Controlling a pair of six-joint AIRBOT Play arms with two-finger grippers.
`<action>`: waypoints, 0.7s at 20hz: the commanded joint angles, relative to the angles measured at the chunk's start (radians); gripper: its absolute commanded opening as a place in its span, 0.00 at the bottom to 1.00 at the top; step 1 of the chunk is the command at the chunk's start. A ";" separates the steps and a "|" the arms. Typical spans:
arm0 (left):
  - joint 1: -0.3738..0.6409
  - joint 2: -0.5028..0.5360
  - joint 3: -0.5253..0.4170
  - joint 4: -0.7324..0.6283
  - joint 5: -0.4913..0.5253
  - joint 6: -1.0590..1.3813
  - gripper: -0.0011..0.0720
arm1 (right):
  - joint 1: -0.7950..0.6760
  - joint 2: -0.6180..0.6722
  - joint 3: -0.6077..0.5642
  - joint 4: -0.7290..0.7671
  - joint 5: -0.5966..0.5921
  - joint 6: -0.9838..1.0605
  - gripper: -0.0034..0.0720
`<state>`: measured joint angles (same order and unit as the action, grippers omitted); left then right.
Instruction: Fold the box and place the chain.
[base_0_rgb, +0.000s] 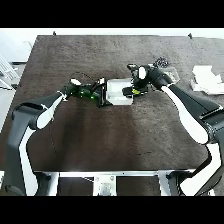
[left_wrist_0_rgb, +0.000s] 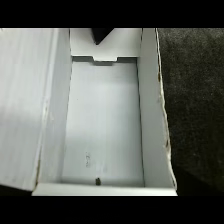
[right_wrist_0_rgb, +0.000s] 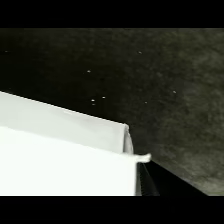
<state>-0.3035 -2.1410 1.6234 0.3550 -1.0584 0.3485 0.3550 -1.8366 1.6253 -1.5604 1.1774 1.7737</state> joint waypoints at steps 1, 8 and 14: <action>0.000 0.001 0.001 0.000 0.000 0.000 0.39 | 0.012 -0.015 0.034 -0.066 0.022 0.030 0.59; 0.000 0.001 0.001 0.000 0.001 0.000 0.39 | 0.014 -0.058 0.077 -0.099 0.070 0.052 0.53; 0.000 0.001 0.001 0.000 0.001 0.000 0.39 | 0.029 -0.061 0.079 -0.116 0.080 0.079 0.38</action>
